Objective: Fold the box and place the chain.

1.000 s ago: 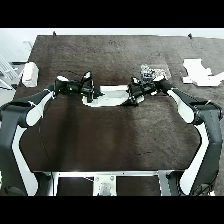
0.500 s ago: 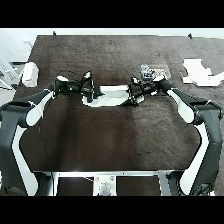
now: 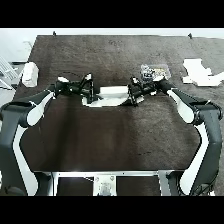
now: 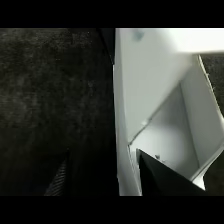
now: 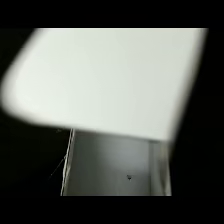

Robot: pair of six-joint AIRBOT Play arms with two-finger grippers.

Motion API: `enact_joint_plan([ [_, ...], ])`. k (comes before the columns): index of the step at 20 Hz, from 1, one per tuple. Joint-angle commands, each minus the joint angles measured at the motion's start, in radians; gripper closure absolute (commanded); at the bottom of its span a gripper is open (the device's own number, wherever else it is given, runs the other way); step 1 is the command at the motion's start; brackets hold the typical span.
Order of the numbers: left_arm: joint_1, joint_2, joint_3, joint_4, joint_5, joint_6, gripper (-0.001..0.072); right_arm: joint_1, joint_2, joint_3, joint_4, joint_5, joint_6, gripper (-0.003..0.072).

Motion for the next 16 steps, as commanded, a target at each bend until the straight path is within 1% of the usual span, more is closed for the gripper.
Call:
enact_joint_plan([
  [1,-0.003,0.003,0.003,-0.043,-0.051,0.001,0.0231,0.000,0.000,0.000,-0.001,0.000,0.002,0.0181],
  [3,-0.003,0.004,0.012,-0.048,-0.085,0.000,0.0231,0.000,0.000,0.000,-0.001,0.000,0.002,0.0181],
  [4,-0.002,0.004,0.020,-0.049,-0.118,0.000,0.0230,0.000,0.000,0.000,-0.001,0.000,0.002,0.0181],
  [7,0.014,0.005,0.065,-0.048,-0.259,0.000,0.0231,0.000,0.000,0.000,-0.001,0.000,0.002,0.0181],
  [10,0.068,0.005,0.140,-0.048,-0.398,-0.038,0.0231,0.000,0.000,0.000,-0.001,0.000,0.002,0.0181],
  [13,0.131,0.005,0.211,-0.049,-0.490,-0.090,0.0232,0.000,0.000,0.000,-0.001,0.000,0.002,0.0181],
  [14,0.150,0.005,0.237,-0.050,-0.536,-0.105,0.0246,0.000,0.000,0.000,-0.001,0.000,0.002,0.0181],
  [15,0.163,0.004,0.262,-0.056,-0.587,-0.120,0.0344,0.000,0.000,0.000,-0.001,0.000,0.002,0.0181],
  [16,0.172,0.005,0.290,-0.063,-0.657,-0.133,0.0505,0.000,0.000,0.000,-0.001,0.000,0.002,0.0181],
])
